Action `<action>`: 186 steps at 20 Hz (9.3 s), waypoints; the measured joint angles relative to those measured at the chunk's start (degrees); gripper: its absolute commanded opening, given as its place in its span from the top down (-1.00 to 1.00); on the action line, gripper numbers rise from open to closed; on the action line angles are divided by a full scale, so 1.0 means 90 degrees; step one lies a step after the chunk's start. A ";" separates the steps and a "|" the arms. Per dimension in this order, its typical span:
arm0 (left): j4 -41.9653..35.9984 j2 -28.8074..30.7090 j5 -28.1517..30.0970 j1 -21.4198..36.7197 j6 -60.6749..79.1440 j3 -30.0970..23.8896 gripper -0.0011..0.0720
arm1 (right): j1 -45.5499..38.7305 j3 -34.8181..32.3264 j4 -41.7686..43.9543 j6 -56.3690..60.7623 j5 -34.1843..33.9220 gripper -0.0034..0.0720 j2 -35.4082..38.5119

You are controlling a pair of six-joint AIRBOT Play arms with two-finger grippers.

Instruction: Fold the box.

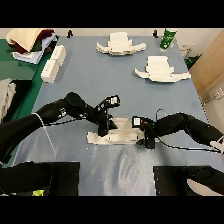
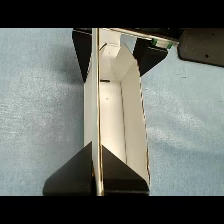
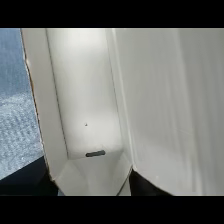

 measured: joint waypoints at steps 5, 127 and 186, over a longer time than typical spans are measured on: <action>0.0000 -0.0002 0.0000 0.0000 -0.0002 0.0000 0.94 | 0.0010 0.0000 -0.0010 0.0002 -0.0002 -0.27 0.0000; 0.2970 0.1389 0.1049 -0.0665 -0.2246 -0.1015 -0.19 | 0.0010 0.0000 0.0005 -0.0002 -0.0024 -0.27 -0.0002; 0.2594 0.2501 -0.0750 0.2749 -0.7951 -0.2181 0.94 | 0.0000 0.0000 -0.0010 0.0002 -0.0032 -0.27 -0.0002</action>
